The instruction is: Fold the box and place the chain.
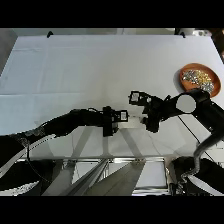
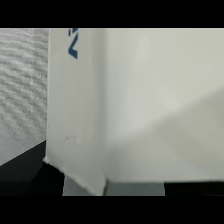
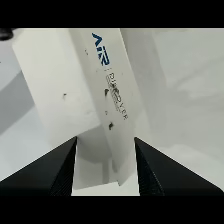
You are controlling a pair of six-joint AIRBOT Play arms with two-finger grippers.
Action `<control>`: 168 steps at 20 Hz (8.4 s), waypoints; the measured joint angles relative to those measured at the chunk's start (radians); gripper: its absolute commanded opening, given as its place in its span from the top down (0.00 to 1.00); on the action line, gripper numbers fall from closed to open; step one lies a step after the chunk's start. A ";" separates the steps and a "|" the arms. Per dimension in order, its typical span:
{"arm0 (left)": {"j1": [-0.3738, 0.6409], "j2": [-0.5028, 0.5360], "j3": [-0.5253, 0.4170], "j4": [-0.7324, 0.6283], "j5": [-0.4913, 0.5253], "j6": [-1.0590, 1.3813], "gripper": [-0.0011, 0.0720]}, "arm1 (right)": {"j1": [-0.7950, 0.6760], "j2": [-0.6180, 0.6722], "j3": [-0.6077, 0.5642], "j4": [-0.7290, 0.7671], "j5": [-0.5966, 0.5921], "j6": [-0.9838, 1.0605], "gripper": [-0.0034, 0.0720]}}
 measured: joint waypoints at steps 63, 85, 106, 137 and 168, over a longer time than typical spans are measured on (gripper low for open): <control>0.000 0.000 0.000 0.000 0.000 -0.001 0.72 | 0.001 -0.047 -0.035 0.151 -0.118 -0.151 0.67; 0.000 0.000 0.000 -0.001 -0.005 -0.002 0.72 | 0.002 -0.040 -0.095 0.137 -0.185 -0.129 0.75; 0.001 0.000 0.000 0.000 0.000 0.000 0.72 | 0.001 -0.019 -0.148 0.147 -0.209 -0.022 0.76; 0.001 0.000 0.000 0.003 0.001 0.004 0.72 | 0.065 0.001 -0.186 0.137 -0.308 0.003 0.75; 0.000 0.000 0.000 0.000 0.000 0.000 0.72 | 0.071 0.191 -0.463 0.639 -0.631 -0.270 0.95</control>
